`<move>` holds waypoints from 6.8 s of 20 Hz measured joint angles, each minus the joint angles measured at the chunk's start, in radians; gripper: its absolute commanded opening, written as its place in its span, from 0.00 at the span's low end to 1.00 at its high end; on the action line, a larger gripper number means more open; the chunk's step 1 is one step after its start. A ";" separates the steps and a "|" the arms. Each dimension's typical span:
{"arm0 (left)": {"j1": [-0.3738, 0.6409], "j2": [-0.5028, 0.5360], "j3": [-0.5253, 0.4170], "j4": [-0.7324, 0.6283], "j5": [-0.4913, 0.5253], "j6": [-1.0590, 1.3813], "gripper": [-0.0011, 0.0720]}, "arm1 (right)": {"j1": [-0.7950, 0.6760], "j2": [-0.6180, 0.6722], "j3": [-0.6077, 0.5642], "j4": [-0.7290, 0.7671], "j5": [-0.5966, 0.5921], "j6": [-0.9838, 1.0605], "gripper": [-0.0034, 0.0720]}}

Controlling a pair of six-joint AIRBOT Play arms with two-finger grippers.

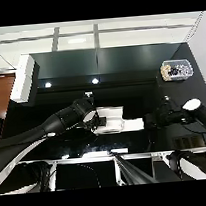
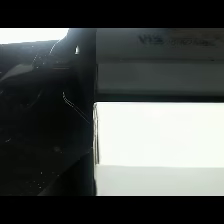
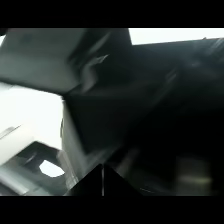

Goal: Fold the box and place the chain.

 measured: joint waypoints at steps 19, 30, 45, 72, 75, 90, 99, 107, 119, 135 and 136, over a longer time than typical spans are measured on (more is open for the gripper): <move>0.000 0.000 0.000 0.000 0.003 0.000 0.05 | 0.271 -0.109 0.168 0.212 0.027 -0.130 0.77; 0.000 0.000 0.000 0.000 0.002 0.000 0.05 | 0.541 -0.111 0.375 -0.187 -0.130 0.399 0.61; 0.000 0.000 0.000 0.000 0.004 -0.001 0.05 | 0.776 -0.198 0.510 -0.652 -0.071 0.883 0.45; 0.000 0.000 0.000 0.002 0.009 -0.002 0.05 | 0.833 -0.309 0.549 -0.678 -0.060 1.075 0.06; 0.000 0.000 0.000 0.002 0.014 0.002 0.05 | 0.833 -0.306 0.550 -0.678 -0.061 1.067 0.37; 0.000 0.000 0.000 0.000 0.011 0.001 0.05 | 0.716 0.104 0.550 -0.865 0.097 0.873 0.41; 0.000 0.000 0.000 0.000 0.017 -0.002 0.05 | 0.108 0.010 0.536 -1.327 -0.161 0.867 0.72; 0.000 0.000 0.000 0.003 0.018 0.001 0.05 | -0.293 -0.509 1.119 -0.790 -0.003 0.700 1.00; 0.000 0.000 0.000 0.000 0.017 0.000 0.05 | -0.343 -0.874 1.506 -0.774 0.212 0.946 1.00; 0.000 0.000 0.000 0.000 0.015 -0.001 0.05 | -0.344 -0.809 1.517 -0.784 0.219 0.697 0.06; 0.000 0.000 0.000 0.000 0.016 0.000 0.05 | -0.343 -0.772 1.517 -0.784 0.226 0.652 0.06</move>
